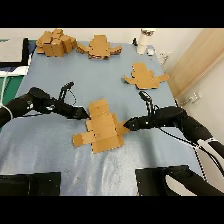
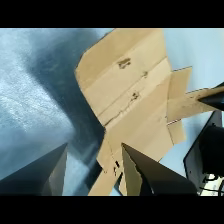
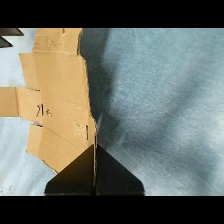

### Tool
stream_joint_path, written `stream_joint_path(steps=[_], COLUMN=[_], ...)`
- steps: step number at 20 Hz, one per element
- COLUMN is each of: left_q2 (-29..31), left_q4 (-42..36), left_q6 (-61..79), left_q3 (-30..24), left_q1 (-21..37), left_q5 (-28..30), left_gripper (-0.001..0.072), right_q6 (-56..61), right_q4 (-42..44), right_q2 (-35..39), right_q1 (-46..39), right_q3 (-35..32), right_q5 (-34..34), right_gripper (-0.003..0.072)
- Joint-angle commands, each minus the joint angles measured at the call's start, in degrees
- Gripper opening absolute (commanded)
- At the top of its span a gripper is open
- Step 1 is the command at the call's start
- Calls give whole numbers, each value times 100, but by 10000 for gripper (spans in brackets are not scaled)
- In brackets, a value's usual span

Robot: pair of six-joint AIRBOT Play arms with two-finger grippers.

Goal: Fold the box.

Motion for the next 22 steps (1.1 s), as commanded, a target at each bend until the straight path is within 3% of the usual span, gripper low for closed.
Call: stream_joint_path(steps=[1,6,9,20,22], left_q2=[-396,-922,-1132,-1178,-1191], left_q4=[-874,-2092,-2184,-2022,-2004], left_q6=[748,1742,1910,2096,2142], left_q3=[-4,55,229,302,302], left_q1=[7,11,11,2,0], left_q5=[-79,-765,-1178,-1812,-1808], left_gripper=[519,519,519,514,365], right_q6=[-11,-11,-11,-116,-122], right_q4=[-4,-4,-26,-85,-87], right_q2=[35,35,35,35,35], right_q1=[20,20,20,17,17], right_q3=[-26,-26,-26,-26,-26], right_q5=[-39,-157,-188,-221,-219], right_gripper=[2,2,2,2,2])
